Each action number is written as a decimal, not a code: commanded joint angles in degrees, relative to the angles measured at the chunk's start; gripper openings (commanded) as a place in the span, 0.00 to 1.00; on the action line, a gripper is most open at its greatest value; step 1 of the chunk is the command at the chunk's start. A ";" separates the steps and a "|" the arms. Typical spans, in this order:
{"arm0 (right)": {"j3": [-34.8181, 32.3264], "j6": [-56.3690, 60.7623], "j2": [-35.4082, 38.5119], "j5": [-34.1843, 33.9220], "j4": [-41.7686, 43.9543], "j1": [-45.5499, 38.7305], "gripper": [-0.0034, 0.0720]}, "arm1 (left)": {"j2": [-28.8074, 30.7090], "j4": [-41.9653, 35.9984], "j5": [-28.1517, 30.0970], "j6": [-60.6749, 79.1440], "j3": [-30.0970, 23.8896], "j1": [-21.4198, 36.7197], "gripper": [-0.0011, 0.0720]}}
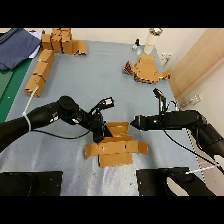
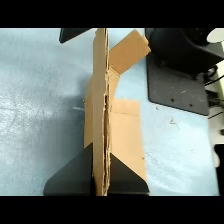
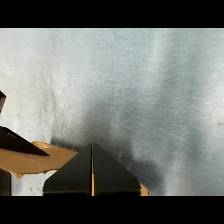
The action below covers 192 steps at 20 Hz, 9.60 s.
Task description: Fold the box.
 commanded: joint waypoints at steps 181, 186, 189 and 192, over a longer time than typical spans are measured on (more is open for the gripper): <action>-10.47 -76.39 -7.21 2.78 1.95 17.49 0.99 | 3.61 1.95 4.20 4.33 -7.72 -2.27 0.03; -10.47 -78.42 -8.81 3.04 2.56 17.49 0.98 | 3.61 1.95 4.20 4.33 -7.72 -2.27 0.03; -10.49 -78.42 -8.85 3.06 2.54 17.51 0.97 | 3.61 1.95 4.20 4.33 -7.72 -2.27 0.03; -11.23 -78.42 -8.85 3.65 2.75 17.53 0.97 | 3.61 1.95 4.20 4.33 -7.72 -2.27 0.03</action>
